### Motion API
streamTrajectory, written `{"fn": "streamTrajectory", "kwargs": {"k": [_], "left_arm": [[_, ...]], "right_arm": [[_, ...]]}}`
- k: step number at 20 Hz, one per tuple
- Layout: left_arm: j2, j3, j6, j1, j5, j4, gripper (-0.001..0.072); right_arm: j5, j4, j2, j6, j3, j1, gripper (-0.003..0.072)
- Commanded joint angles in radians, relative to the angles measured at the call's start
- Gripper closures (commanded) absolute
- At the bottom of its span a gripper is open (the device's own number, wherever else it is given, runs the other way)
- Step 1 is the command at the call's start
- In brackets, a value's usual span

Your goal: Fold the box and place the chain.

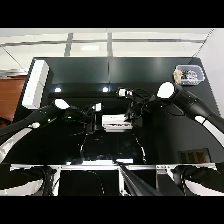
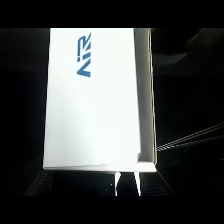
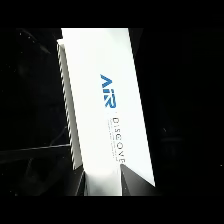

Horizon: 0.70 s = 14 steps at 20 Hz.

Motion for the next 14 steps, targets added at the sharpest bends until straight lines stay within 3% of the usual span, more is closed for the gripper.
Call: {"fn": "streamTrajectory", "kwargs": {"k": [1,14], "left_arm": [[0.000,0.001,0.000,0.000,0.002,0.000,0.0240],[0.000,0.001,0.000,0.000,0.001,0.000,0.0240]], "right_arm": [[0.005,-0.014,-0.001,0.000,-0.001,0.001,0.0424],[0.005,-0.024,-0.001,0.000,-0.001,0.001,0.0412]]}}
